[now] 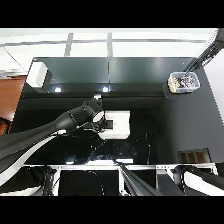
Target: Fold the box and place the chain.
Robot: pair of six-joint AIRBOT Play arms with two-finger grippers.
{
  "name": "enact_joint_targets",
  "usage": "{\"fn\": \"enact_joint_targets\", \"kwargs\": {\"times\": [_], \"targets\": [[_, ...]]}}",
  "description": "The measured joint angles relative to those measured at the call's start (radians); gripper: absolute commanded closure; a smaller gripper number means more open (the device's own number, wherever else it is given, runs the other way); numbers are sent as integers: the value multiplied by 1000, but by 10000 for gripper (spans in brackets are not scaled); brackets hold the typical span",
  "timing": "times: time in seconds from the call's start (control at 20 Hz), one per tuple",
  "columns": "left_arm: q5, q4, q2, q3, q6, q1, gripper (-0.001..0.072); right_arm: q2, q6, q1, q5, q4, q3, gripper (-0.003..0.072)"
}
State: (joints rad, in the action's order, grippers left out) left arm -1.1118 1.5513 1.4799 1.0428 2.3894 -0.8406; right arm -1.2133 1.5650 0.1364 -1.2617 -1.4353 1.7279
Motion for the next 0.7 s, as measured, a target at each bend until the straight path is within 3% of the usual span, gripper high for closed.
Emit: {"fn": "enact_joint_targets", "kwargs": {"times": [0.2,0.4,0.55,0.7], "targets": [[0,0,0,0,0,0,682,130,-40,-73,-146,97,-14,673],[0,0,0,0,0,0,682,200,-84,-204,-293,240,-135,672],[0,0,0,0,0,0,682,220,-117,-329,-303,374,-296,672],[0,0,0,0,0,0,682,226,-137,-441,-210,481,-454,672]]}}
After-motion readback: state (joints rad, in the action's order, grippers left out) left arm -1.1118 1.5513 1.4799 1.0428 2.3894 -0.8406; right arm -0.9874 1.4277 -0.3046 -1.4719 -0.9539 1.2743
